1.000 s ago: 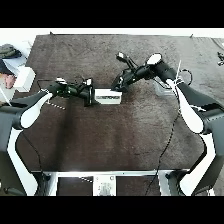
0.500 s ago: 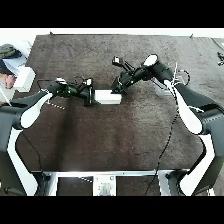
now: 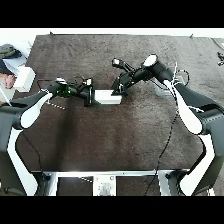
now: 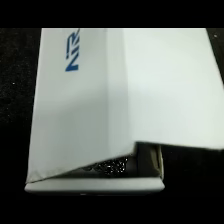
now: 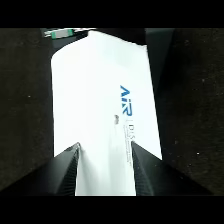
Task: Fold the box and place the chain.
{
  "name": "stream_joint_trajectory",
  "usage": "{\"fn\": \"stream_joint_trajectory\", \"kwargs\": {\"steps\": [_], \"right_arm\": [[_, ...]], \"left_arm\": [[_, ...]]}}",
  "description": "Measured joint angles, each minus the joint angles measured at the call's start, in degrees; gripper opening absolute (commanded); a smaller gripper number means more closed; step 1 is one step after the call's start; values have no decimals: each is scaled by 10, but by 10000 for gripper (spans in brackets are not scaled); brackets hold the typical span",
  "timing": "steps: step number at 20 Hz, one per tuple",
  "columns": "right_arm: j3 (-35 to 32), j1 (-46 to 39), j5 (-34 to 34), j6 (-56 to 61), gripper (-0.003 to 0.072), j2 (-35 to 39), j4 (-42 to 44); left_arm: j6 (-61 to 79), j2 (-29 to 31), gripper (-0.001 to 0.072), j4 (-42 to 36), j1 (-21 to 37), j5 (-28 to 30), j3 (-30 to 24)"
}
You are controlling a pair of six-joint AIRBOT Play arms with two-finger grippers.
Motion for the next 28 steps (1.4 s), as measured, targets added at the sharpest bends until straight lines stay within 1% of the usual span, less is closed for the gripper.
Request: {"fn": "stream_joint_trajectory", "kwargs": {"steps": [7,12,20,21,22,28], "right_arm": [[0,1,7,3,375,7,-6],[0,10,-13,-1,375,7,-34],[0,28,-63,-2,375,12,-71],[0,28,-68,-2,369,17,-71],[0,29,-74,-2,268,22,-71],[-2,30,-85,0,269,25,-83]], "left_arm": [[0,0,286,0,0,0,0],[0,0,286,0,0,0,0],[-1,0,286,0,0,0,0],[-1,0,286,0,0,0,0],[0,0,286,0,0,0,0],[0,0,286,0,0,0,0]]}}
